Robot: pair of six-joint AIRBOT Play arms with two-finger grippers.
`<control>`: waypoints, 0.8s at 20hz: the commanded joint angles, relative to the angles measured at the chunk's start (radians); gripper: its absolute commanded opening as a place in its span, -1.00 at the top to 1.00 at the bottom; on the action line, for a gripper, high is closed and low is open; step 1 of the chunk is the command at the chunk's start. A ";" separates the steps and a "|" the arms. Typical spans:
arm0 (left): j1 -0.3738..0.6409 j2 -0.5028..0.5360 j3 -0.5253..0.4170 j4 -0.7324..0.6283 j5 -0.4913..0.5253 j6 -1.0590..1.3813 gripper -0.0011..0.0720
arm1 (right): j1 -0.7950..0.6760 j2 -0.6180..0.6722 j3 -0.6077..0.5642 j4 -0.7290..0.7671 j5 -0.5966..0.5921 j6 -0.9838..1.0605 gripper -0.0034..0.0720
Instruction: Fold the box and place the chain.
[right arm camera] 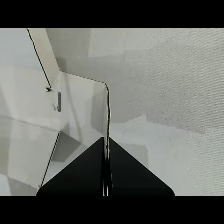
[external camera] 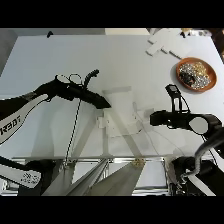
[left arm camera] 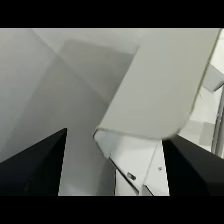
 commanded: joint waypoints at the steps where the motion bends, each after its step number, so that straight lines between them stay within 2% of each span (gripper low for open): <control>1: -0.046 -0.014 0.001 -0.014 0.026 0.041 -0.71 | 0.000 0.001 -0.001 0.000 0.000 0.000 0.87; 2: -0.054 -0.017 0.001 -0.006 0.021 0.041 -0.61 | 0.000 0.001 -0.001 0.000 0.001 0.000 0.87; 4: -0.061 -0.019 0.001 0.020 -0.002 0.042 -0.28 | 0.000 0.001 -0.001 0.000 0.001 0.000 0.87; 5: -0.059 -0.019 0.001 0.024 -0.014 0.047 -0.04 | 0.000 0.001 -0.001 0.000 0.001 0.000 0.87; 6: -0.055 -0.018 0.001 0.027 -0.020 0.055 0.29 | 0.000 0.001 -0.001 0.000 0.001 0.000 0.87; 7: -0.050 -0.018 0.001 0.029 -0.014 0.059 0.49 | 0.000 0.001 -0.001 0.000 0.001 0.000 0.87; 8: -0.048 -0.018 0.001 0.029 -0.010 0.078 0.80 | 0.001 0.001 -0.001 0.000 0.002 0.000 0.87; 9: -0.048 -0.018 0.002 0.030 -0.007 0.118 0.95 | 0.000 0.001 -0.001 0.000 0.001 0.000 0.87; 12: -0.059 -0.009 0.002 0.031 -0.001 0.287 0.95 | 0.000 0.002 0.000 0.005 0.001 0.000 0.85; 13: -0.065 0.002 0.002 0.031 0.011 0.344 0.95 | 0.000 0.003 0.001 0.010 -0.001 0.000 0.60; 15: -0.076 0.036 0.003 0.031 0.024 0.488 0.95 | 0.000 0.018 0.012 0.019 0.001 0.000 -0.05; 16: -0.080 0.056 0.003 0.031 0.040 0.566 0.95 | 0.000 0.032 0.023 0.020 0.002 0.000 -0.15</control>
